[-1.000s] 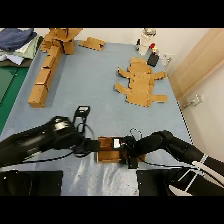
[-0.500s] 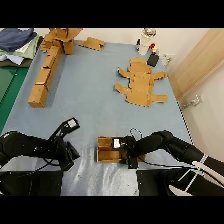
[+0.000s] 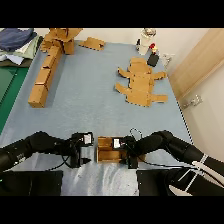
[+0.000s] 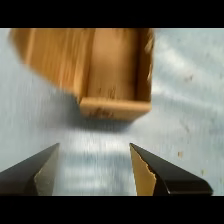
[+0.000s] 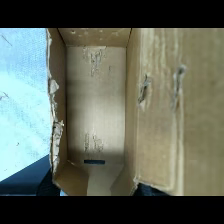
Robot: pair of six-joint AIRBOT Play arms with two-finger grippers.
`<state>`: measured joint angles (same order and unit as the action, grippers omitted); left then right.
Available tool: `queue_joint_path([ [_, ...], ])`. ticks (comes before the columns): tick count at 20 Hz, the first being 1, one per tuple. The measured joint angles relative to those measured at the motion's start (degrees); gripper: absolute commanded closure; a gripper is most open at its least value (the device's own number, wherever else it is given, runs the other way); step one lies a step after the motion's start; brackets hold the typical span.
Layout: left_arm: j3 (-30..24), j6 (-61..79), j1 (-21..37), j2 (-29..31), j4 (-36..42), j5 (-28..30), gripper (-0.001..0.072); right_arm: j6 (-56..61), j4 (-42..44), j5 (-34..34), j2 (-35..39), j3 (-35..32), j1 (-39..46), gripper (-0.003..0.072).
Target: Fold the box.
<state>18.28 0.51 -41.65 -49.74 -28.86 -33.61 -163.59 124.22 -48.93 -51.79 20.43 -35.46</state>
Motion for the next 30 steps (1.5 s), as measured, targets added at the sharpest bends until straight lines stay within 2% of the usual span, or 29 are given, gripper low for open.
queue_joint_path([
  [2, -0.4, 7.8, -1.2, -1.8, 9.5, 2.3, -0.0011, 0.0, 0.0, 0.0, 0.0, 0.0, 0.0, 0.0166],
  [6, -1.7, 15.1, -2.3, -3.4, 16.4, 3.8, -0.0011, -0.1, 0.0, 0.0, 0.0, 0.0, 0.0, 0.0166],
  [18, -3.0, 18.1, -0.9, -3.9, 18.4, 6.4, -0.0011, 0.0, 0.0, 0.0, 0.0, 0.0, 0.0, 0.0166],
  [24, -3.3, 18.0, -0.3, -3.7, 17.5, 3.7, -0.0011, 0.0, 0.0, 0.0, 0.0, 0.0, 0.0, 0.0166],
  [30, -3.3, 17.9, -2.7, -3.8, 17.1, 2.4, -0.0011, 0.0, 0.0, 0.0, 0.0, 0.0, 0.0, 0.0167],
])
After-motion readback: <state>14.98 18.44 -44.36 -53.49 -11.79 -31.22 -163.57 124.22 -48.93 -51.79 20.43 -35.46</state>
